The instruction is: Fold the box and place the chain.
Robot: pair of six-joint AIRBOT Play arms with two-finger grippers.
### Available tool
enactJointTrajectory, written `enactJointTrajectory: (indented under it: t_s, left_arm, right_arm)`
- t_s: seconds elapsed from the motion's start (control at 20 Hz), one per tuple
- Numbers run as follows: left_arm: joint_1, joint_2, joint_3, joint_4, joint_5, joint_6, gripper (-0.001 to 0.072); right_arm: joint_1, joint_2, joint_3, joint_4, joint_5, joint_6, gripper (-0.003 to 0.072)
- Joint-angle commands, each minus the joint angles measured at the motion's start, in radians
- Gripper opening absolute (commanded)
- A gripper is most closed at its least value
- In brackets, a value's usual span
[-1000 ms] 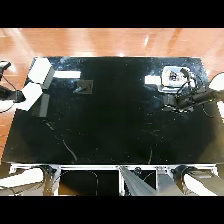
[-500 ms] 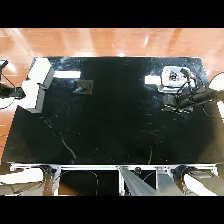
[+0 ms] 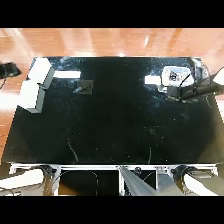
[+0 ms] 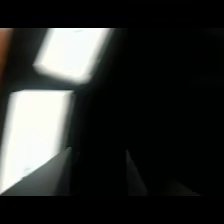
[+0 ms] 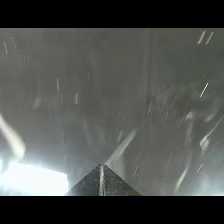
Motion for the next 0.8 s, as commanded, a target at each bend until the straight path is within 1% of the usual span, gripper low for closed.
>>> enactJointTrajectory:
  t_s: [0.0,0.1,0.15,0.25,0.35,0.5,0.65,0.75]
  left_arm:
    - [-0.225,0.069,0.005,-0.091,0.043,-0.054,0.0317]
    - [-0.364,0.102,-0.058,-0.09,0.02,-0.061,0.0039]
    - [-0.422,0.118,-0.103,-0.09,0.009,-0.079,0.0021]
    - [-0.507,0.146,-0.207,-0.09,-0.018,-0.084,0.0021]
    - [-0.554,0.167,-0.303,-0.09,-0.061,-0.086,0.0021]
    - [-0.555,0.178,-0.315,-0.083,-0.037,-0.12,0.002]
    - [-0.518,0.192,-0.317,-0.068,-0.045,-0.145,0.0021]
    - [-0.515,0.19,-0.324,-0.063,-0.047,-0.15,0.002]
  right_arm:
    - [0.048,-0.019,0.094,-0.208,-0.047,0.018,0.0032]
    - [0.043,-0.019,0.094,-0.349,-0.027,0.087,0.0031]
    - [0.03,-0.019,0.093,-0.375,0.002,0.128,0.0031]
    - [0.01,-0.019,0.089,-0.38,0.029,0.137,0.0031]
    - [-0.003,-0.019,0.087,-0.379,-0.01,0.138,0.0031]
    - [-0.003,-0.019,0.087,-0.38,-0.014,0.137,0.0031]
    - [-0.003,-0.019,0.087,-0.38,-0.014,0.137,0.003]
    - [-0.003,-0.019,0.087,-0.38,-0.014,0.137,0.0031]
